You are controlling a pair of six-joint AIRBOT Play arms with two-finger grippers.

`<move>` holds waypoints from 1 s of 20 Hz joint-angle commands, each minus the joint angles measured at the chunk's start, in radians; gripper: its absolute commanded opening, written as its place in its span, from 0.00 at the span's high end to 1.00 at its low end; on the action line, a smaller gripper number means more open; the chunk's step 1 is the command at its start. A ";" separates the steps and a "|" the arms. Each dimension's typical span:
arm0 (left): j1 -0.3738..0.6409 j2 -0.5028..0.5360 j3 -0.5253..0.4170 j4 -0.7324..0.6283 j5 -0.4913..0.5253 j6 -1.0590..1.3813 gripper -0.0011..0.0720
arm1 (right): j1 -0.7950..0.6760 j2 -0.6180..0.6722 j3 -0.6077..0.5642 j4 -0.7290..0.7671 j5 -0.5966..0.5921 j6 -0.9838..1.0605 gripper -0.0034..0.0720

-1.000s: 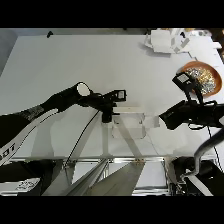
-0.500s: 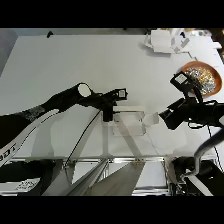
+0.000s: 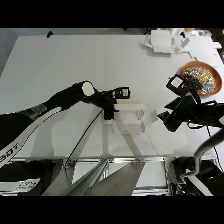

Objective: Fold the box and place the chain.

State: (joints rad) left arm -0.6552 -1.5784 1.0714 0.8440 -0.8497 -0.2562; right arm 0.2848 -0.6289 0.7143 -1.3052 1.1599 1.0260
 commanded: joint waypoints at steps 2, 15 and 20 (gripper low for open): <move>-0.001 -0.019 0.003 0.014 -0.003 -0.010 0.98 | 0.001 0.001 -0.003 0.007 0.000 -0.014 0.32; -0.001 -0.019 0.003 0.013 -0.003 -0.011 0.97 | 0.001 0.001 -0.008 0.017 0.008 -0.016 0.36; -0.001 -0.019 0.003 0.013 -0.003 -0.011 0.97 | 0.001 0.000 -0.084 0.177 0.000 -0.192 0.93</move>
State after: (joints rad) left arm -0.6556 -1.5967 1.0748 0.8570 -0.8528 -0.2668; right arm 0.2848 -0.6285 0.6712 -1.2228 1.1641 0.9398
